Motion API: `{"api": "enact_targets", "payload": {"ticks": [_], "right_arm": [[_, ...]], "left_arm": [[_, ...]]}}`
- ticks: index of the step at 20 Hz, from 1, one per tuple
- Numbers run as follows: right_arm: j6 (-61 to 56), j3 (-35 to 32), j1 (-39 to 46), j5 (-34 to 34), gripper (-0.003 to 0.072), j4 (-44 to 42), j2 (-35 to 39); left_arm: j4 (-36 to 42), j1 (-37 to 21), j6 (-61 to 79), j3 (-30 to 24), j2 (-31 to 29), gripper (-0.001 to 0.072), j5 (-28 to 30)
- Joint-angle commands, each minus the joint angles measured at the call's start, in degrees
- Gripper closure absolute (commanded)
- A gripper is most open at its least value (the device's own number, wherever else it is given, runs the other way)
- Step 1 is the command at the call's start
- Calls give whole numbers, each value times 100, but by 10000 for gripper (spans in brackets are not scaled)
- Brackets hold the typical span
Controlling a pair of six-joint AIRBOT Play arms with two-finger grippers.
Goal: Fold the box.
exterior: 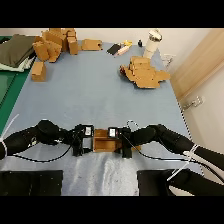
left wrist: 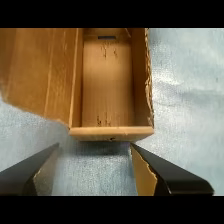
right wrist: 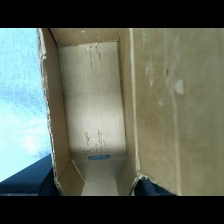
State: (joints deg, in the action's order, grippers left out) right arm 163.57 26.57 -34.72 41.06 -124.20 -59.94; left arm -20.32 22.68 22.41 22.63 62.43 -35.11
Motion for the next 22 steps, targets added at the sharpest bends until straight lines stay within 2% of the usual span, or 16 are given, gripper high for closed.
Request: {"api": "enact_targets", "payload": {"ticks": [1, 8, 12, 17, 22], "right_arm": [[0, 2, -4, -2, 246, -2, 2], [0, 2, -4, 0, 247, 0, 2], [0, 2, -4, 0, 246, 0, 2], [0, 2, -4, -2, 246, 0, 2], [0, 2, -4, 0, 246, 0, 2]], "left_arm": [[186, 291, -299, 17, 46, 14, 192], [20, 448, -306, 24, 57, 15, 203], [-872, 308, -1080, 35, 39, 15, 195], [-798, 306, -1137, 79, -70, 15, -94], [-365, 459, -1130, 83, -63, 14, -15]]}}
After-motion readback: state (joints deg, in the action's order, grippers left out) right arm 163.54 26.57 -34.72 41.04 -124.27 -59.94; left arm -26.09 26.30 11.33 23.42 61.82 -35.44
